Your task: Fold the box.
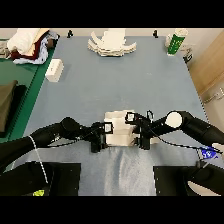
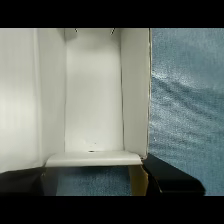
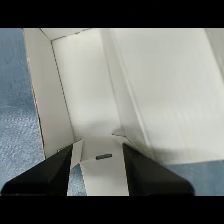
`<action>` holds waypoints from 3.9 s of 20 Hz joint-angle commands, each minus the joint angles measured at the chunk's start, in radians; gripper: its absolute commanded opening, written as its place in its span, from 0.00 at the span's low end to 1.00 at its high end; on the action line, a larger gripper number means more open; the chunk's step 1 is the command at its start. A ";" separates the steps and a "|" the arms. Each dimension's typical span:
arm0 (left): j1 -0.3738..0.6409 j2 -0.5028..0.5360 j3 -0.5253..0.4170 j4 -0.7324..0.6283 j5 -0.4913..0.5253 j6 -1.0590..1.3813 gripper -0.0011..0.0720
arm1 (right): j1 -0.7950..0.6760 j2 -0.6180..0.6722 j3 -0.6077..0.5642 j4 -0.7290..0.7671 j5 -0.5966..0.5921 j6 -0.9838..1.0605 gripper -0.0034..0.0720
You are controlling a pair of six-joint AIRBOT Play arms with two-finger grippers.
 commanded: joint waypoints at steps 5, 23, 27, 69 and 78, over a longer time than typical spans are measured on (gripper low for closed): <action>0.001 0.001 0.001 0.000 0.000 0.000 0.67 | 0.006 0.006 0.010 -0.064 0.066 0.256 0.28; 0.001 0.001 0.001 0.000 0.001 0.000 0.67 | -0.568 0.061 -0.146 0.175 0.162 0.802 0.04; 0.001 0.001 0.001 0.000 0.000 0.000 0.67 | -0.565 0.061 -0.172 0.381 0.160 0.660 0.04; 0.001 0.001 0.001 0.000 0.000 0.000 0.67 | 0.299 -0.307 0.335 -0.599 0.271 1.926 0.71; 0.001 0.001 0.001 0.000 0.000 0.000 0.67 | 0.312 -0.321 0.354 -0.673 0.355 2.008 0.04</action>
